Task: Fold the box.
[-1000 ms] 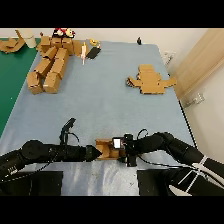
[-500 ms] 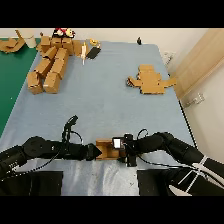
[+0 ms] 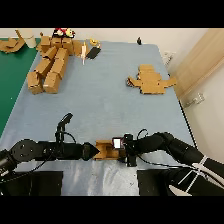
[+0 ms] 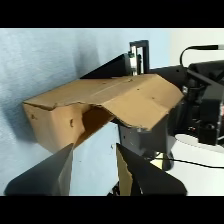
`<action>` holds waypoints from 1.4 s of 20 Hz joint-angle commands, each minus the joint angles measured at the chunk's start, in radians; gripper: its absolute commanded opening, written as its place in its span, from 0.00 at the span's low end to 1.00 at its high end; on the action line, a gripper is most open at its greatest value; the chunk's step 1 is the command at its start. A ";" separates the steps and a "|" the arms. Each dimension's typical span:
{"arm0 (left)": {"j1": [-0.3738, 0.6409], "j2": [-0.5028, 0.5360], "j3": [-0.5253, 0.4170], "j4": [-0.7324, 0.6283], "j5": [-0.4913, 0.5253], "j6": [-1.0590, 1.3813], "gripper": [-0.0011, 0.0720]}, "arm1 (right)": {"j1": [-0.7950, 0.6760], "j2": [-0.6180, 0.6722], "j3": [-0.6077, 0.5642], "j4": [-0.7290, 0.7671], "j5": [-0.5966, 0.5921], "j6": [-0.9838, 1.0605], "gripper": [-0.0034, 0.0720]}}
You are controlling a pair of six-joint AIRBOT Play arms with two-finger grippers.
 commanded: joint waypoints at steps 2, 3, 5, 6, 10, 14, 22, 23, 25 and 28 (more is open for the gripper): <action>0.000 -0.006 0.003 0.248 -0.030 -0.248 0.60 | 0.001 0.000 0.001 0.000 0.000 0.000 0.70; 0.000 -0.018 0.011 0.274 -0.040 -0.261 0.60 | 0.001 0.000 0.001 0.000 0.000 0.000 0.70; -0.002 -0.057 0.047 0.340 -0.082 -0.299 0.60 | 0.001 0.000 0.001 0.000 0.000 0.000 0.70; -0.002 -0.081 0.068 0.388 -0.110 -0.339 0.60 | 0.001 0.000 0.001 0.000 0.000 0.000 0.70; -0.047 -0.169 0.154 0.431 -0.109 -0.384 0.60 | 0.001 0.000 0.001 0.000 0.000 0.000 0.70; -0.127 -0.246 0.222 0.509 -0.108 -0.499 0.60 | 0.001 0.000 0.001 0.000 0.000 0.000 0.70; -0.240 -0.380 0.321 0.658 -0.139 -0.653 0.60 | 0.001 0.000 0.001 0.000 0.000 0.000 0.70; -0.250 -0.394 0.331 0.695 -0.152 -0.701 0.60 | 0.001 0.000 0.001 0.000 0.000 0.000 0.70; -0.265 -0.408 0.344 0.749 -0.175 -0.777 0.60 | 0.001 0.000 0.001 0.000 0.000 0.000 0.70; -0.293 -0.427 0.380 0.814 -0.218 -0.826 0.60 | 0.001 0.000 0.001 0.000 0.000 0.000 0.70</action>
